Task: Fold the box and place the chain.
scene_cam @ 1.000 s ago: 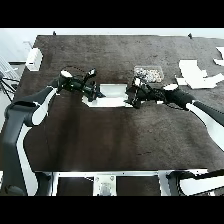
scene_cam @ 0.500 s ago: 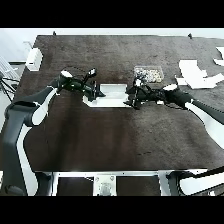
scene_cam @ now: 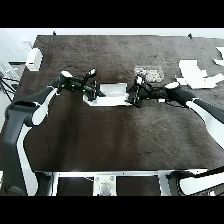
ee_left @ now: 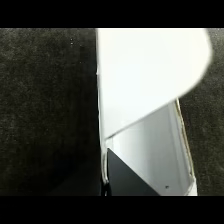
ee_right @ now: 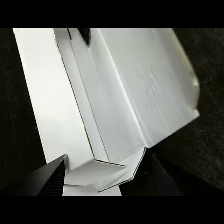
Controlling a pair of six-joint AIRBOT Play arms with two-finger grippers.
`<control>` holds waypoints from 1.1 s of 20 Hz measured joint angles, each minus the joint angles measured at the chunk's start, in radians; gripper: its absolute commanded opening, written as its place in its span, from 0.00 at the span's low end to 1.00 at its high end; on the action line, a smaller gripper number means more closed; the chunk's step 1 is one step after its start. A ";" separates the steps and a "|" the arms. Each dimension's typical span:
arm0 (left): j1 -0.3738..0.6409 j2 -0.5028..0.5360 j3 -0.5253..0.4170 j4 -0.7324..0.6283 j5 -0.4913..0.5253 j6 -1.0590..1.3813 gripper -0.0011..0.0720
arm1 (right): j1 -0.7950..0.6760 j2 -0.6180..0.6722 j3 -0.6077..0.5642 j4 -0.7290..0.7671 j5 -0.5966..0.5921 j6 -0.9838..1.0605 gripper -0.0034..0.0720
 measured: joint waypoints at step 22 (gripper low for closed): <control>0.000 0.000 0.002 -0.018 -0.044 0.001 0.04 | 0.000 0.061 -0.046 0.002 0.063 0.060 0.87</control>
